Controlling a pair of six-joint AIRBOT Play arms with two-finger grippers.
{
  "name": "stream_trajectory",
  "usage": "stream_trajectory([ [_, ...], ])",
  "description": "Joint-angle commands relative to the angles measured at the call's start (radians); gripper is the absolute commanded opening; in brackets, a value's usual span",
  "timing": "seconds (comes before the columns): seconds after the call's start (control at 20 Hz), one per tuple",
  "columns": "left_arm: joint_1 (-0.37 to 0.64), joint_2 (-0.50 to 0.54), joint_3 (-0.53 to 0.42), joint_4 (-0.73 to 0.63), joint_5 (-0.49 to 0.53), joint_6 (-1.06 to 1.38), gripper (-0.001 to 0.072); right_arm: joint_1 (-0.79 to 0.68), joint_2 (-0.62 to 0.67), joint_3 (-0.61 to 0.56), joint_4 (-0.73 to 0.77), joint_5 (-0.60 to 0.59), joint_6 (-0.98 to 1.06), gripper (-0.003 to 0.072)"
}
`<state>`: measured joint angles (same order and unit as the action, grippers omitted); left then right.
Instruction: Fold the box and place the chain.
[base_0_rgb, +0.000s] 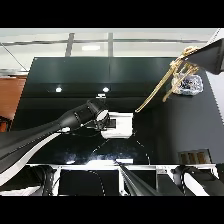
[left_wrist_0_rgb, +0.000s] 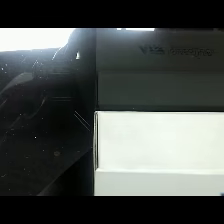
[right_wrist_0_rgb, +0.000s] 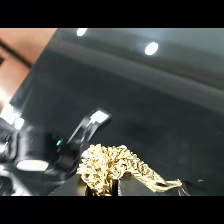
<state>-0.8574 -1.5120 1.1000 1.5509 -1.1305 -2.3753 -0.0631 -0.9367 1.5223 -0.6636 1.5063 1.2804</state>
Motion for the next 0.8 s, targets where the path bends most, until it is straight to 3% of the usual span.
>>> stream_trajectory([
  [0.0,0.001,0.0,0.001,0.0,0.0,0.0,0.0028,0.059,0.002,-0.004,0.027,0.027,-0.003,0.0],
  [0.45,0.001,0.0,0.001,0.0,-0.004,0.0,0.0028,0.103,0.002,-0.004,0.316,0.05,-0.06,0.0001],
  [0.75,0.001,0.0,0.001,0.0,-0.004,0.0,0.0028,0.146,0.001,-0.031,0.299,0.038,-0.066,0.0002],
])
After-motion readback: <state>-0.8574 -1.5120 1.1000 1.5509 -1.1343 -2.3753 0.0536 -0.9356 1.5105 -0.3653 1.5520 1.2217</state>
